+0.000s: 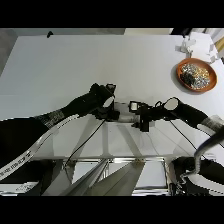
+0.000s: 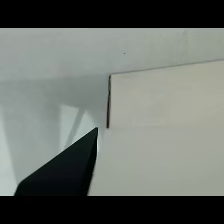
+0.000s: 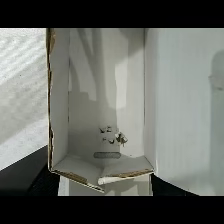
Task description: Fold the box and place the chain.
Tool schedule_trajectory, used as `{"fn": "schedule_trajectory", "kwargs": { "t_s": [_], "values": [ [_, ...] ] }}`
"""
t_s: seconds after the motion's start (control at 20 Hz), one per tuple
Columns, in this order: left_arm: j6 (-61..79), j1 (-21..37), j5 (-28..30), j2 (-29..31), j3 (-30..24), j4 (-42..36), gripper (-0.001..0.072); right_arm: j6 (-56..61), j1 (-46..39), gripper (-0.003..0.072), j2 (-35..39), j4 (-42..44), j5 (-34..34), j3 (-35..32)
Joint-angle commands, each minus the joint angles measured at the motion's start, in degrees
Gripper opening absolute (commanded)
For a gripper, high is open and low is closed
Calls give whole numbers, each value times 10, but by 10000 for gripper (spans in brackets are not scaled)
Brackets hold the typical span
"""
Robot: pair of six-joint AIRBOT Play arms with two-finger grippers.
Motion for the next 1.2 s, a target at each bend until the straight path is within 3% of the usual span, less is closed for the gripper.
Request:
{"fn": "schedule_trajectory", "kwargs": {
  "t_s": [0.0,0.1,0.55,0.7,0.8,0.85,0.95,1.15],
  "values": [
    [37,8,-10,26,1,0,258,1,0,296,0,0,0,0],
    [47,16,-15,44,1,0,395,1,0,296,0,1,1,0],
    [287,83,-91,163,1,-61,394,1,0,296,0,0,2,0],
    [412,118,-97,207,0,-120,394,1,0,296,0,0,2,0],
    [513,143,-86,231,-5,-154,396,1,0,296,0,0,2,0],
    [566,155,-78,240,-11,-169,447,1,0,296,0,0,2,0],
    [725,174,-21,260,-53,-219,695,1,0,296,0,0,2,0],
    [1130,219,91,275,-194,-354,695,1,0,296,0,0,2,0]
  ]
}}
